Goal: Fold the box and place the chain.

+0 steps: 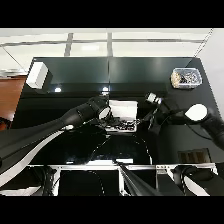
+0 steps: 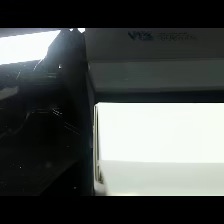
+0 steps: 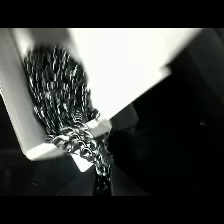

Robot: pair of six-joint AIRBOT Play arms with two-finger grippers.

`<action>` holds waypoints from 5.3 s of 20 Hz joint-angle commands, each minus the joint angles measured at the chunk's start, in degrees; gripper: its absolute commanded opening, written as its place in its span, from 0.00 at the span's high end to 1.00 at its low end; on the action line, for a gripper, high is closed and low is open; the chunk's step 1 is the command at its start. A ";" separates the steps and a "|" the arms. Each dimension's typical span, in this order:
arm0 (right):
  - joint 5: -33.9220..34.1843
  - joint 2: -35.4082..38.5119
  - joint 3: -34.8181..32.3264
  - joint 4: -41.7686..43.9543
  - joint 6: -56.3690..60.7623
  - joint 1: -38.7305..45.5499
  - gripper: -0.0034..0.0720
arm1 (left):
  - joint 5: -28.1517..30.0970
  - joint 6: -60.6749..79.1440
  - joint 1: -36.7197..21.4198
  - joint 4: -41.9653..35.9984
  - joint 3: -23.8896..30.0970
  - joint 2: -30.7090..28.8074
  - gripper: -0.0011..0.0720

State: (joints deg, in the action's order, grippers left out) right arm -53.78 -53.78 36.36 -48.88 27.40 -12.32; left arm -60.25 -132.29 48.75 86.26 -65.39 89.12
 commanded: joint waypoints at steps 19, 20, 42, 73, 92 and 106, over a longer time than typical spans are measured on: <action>-6.91 -2.69 3.74 17.75 19.45 1.70 0.57 | 0.02 0.02 0.02 0.04 -0.02 -0.04 0.94; -9.51 -2.45 5.14 15.45 20.15 4.31 0.57 | 0.02 0.02 0.02 0.02 -0.02 -0.04 0.94; -14.05 -0.24 2.29 7.80 18.64 13.62 0.57 | -5.86 0.85 1.36 8.50 -3.96 -7.19 0.31; -11.34 -0.24 2.23 4.37 20.65 13.62 0.57 | 12.15 145.13 -23.17 -57.66 24.61 -8.92 0.01; -10.03 -0.28 2.23 4.33 20.83 13.62 0.57 | 14.40 147.32 -21.51 -59.98 24.09 -7.96 0.01; -9.84 -0.31 2.23 4.24 20.81 13.62 0.57 | 14.36 147.45 -19.06 -58.10 22.34 -6.60 0.04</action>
State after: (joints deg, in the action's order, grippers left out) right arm -63.77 -54.06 38.59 -44.62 48.21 1.32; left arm -45.74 15.03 29.15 27.07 -42.98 82.48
